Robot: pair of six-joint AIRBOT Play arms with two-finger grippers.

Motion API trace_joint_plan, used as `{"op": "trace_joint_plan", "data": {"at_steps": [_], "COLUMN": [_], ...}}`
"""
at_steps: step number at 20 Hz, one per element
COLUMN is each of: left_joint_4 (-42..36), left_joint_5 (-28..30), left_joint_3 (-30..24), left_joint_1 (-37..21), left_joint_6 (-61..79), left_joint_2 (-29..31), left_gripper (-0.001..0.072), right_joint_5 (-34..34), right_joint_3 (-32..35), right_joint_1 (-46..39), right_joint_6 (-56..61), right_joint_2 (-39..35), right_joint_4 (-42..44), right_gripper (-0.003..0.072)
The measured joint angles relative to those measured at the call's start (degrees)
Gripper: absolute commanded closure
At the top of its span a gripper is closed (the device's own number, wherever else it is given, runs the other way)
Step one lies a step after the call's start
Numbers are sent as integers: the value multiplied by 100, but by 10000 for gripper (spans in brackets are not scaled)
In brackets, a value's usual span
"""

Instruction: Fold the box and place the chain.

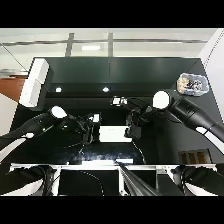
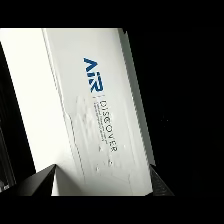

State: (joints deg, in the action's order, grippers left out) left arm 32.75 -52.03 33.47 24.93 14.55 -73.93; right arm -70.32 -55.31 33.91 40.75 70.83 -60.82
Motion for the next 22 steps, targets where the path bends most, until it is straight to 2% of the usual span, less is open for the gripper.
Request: {"op": "trace_joint_plan", "data": {"at_steps": [6, 9, 11, 13, 18, 22], "left_joint_4": [0, 0, 0, 0, 0, 0], "left_joint_5": [0, 0, 0, 0, 0, 0], "left_joint_3": [0, 0, 0, 0, 0, 0], "left_joint_1": [0, 0, 0, 0, 0, 0], "left_joint_6": [0, 0, 0, 0, 0, 0], "left_joint_2": [0, 0, 0, 0, 0, 0], "left_gripper": [178, 178, 178, 178, 178, 178], "right_joint_5": [-343, 254, 894, 1344, 1779, 1755], "right_joint_3": [-42, 376, 831, 1185, 1515, 1572], "right_joint_1": [-229, -505, -474, -319, -83, -37], "right_joint_6": [455, 444, -175, -841, -1598, -1882], "right_joint_2": [-516, -782, -859, -898, -935, -942], "right_joint_4": [-190, 420, 1187, 1561, 1233, 999], "right_gripper": [-10, -11, -17, -17, -17, -17]}}
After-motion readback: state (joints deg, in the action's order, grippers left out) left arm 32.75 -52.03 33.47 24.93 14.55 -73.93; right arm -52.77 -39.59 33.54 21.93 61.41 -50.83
